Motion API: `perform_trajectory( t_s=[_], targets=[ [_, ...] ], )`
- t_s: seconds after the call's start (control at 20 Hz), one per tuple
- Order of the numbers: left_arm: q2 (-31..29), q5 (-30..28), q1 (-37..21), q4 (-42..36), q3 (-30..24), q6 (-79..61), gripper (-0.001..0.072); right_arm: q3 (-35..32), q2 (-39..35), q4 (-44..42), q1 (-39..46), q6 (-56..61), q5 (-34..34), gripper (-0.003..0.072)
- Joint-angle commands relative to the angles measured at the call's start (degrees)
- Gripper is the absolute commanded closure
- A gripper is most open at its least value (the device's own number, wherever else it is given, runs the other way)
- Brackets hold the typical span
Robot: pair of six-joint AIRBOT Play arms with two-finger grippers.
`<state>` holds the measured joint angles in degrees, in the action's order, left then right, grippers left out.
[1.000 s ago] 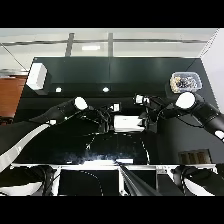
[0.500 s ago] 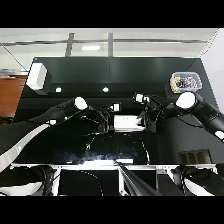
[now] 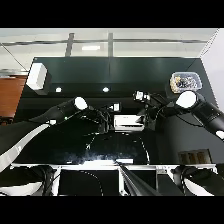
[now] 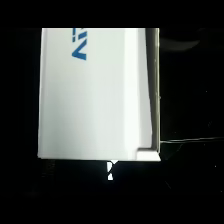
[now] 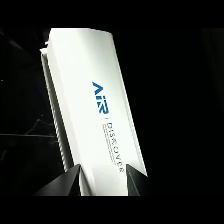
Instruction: Fold the box and place the chain.
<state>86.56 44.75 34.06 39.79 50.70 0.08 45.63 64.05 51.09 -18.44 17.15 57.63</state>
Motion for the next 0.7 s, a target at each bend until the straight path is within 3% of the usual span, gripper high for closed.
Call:
perform_trajectory(
  t_s=[0.0, 0.65],
  targets=[
    [-0.07, 0.04, -0.02, 0.02, -0.02, -0.04, 0.02, 0.07, -0.02, 0.13, -0.02, 0.04, -1.11, 0.0381],
    [-0.07, 0.04, 0.0, 0.02, -0.02, -0.02, 0.02, -2.6, 0.15, -0.02, -0.02, 0.04, -1.27, 0.038]
  ],
)
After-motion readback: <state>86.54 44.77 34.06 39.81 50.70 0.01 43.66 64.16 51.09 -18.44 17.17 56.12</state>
